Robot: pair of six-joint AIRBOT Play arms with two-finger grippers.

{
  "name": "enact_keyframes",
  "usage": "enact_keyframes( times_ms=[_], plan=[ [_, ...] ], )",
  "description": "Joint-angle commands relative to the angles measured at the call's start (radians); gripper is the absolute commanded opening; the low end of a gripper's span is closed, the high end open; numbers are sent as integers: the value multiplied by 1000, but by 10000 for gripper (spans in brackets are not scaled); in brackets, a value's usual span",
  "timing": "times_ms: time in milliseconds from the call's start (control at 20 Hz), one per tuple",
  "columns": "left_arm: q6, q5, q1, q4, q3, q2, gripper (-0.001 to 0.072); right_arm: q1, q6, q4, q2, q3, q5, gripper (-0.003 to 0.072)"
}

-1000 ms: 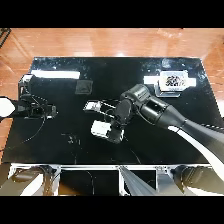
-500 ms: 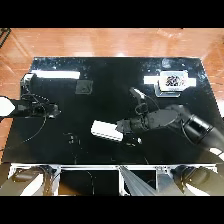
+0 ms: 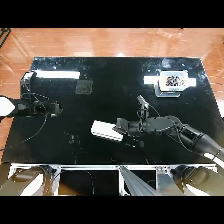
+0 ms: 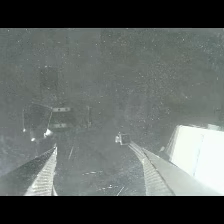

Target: Fold the box and place the chain.

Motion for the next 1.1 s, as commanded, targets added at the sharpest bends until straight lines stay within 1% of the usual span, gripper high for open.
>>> enact_keyframes(
  times_ms=[0, 250, 750, 1050],
  plan=[
    [3, -3, -1, -2, 0, -1, 620, 8, 2, -17, -4, -5, -49, 16],
    [6, -23, -1, -2, 0, -1, 620, 8, 2, -36, -10, -6, -43, 16],
    [6, -24, -1, -2, 0, -1, 620, 8, -29, -38, -95, -6, -38, 16],
    [6, -24, -2, -2, 0, -1, 620, 8, -34, -47, -99, -6, -16, 16]
  ],
)
